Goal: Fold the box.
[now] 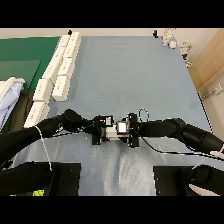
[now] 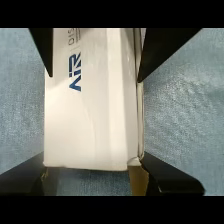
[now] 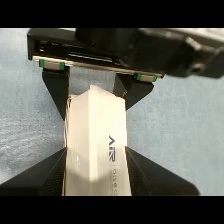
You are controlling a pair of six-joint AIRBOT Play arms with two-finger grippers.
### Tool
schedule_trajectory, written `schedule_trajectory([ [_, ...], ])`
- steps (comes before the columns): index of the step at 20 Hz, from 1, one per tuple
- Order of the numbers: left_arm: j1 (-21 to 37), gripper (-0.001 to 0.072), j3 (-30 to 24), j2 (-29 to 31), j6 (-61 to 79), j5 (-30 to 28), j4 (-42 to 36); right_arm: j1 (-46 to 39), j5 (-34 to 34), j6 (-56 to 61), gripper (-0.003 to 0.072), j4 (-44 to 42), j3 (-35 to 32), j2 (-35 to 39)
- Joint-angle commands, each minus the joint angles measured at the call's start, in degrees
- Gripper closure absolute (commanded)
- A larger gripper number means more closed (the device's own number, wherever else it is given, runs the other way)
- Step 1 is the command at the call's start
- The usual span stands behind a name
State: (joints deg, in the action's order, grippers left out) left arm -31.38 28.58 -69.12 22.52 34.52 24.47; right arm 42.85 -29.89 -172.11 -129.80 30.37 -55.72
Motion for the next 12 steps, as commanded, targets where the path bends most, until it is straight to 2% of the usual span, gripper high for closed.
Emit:
schedule_trajectory([
  [1,0.0,0.0242,0.0,0.0,0.0,0.0,0.0,0.1,-1.1,0.0,0.0149,-0.1,0.0,0.5],
  [7,0.0,0.0242,0.0,0.0,0.0,0.0,0.0,0.1,0.1,0.0,0.0178,0.8,0.0,1.3],
  [8,0.0,0.0242,0.0,0.0,0.0,0.0,0.0,0.1,0.4,0.0,0.0220,0.9,0.0,1.3],
  [9,0.0,0.0242,0.0,0.0,0.0,0.0,0.0,0.1,0.7,0.0,0.0312,1.0,0.0,1.3],
  [10,0.0,0.0242,0.0,0.0,0.0,0.0,0.0,0.1,1.0,0.0,0.0330,1.0,0.0,1.3],
  [11,0.0,0.0242,0.0,0.0,0.0,0.0,0.0,0.1,1.0,0.0,0.0399,1.0,0.0,1.3],
  [12,0.0,0.0242,0.0,0.0,0.0,0.0,0.0,0.1,1.0,0.0,0.0410,1.0,0.0,1.2],
])
